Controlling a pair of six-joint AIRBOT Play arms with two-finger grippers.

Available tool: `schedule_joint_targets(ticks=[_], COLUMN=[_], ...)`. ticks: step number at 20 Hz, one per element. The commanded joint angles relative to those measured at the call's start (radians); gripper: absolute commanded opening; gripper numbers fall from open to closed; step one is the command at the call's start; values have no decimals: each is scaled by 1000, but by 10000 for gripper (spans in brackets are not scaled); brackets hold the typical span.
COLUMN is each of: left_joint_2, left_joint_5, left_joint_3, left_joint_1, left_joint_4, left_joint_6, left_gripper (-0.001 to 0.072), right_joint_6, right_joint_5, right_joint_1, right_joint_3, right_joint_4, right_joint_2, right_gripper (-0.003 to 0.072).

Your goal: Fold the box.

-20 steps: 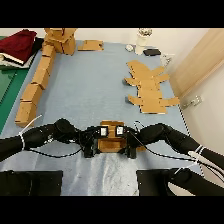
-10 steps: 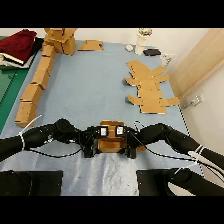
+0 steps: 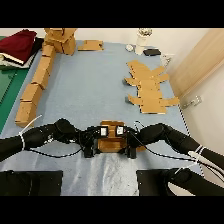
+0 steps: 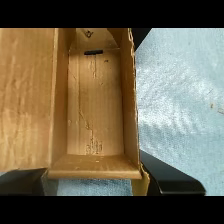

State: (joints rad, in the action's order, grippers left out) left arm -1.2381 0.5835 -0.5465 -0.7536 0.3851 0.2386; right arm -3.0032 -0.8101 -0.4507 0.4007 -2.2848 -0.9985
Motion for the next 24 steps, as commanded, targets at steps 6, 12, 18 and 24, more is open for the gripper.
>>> schedule_joint_targets(ticks=[6, 12, 18, 24], left_joint_2=[0, 0, 0, 0], left_joint_5=[0, 0, 0, 0], left_joint_3=[-1, -1, -1, -1], left_joint_1=[0, 0, 0, 0], left_joint_4=[0, 0, 0, 0], left_joint_6=[0, 0, 0, 0], left_gripper=[488, 488, 488, 488], right_joint_6=[0, 57, 218, 319], right_joint_5=[-69, -136, -141, -141], right_joint_1=[0, 3, 3, 3], right_joint_3=[7, 60, 104, 107], right_joint_4=[-21, 87, 264, 357], right_joint_2=[5, 5, 5, 107], right_gripper=[684, 716, 716, 714])
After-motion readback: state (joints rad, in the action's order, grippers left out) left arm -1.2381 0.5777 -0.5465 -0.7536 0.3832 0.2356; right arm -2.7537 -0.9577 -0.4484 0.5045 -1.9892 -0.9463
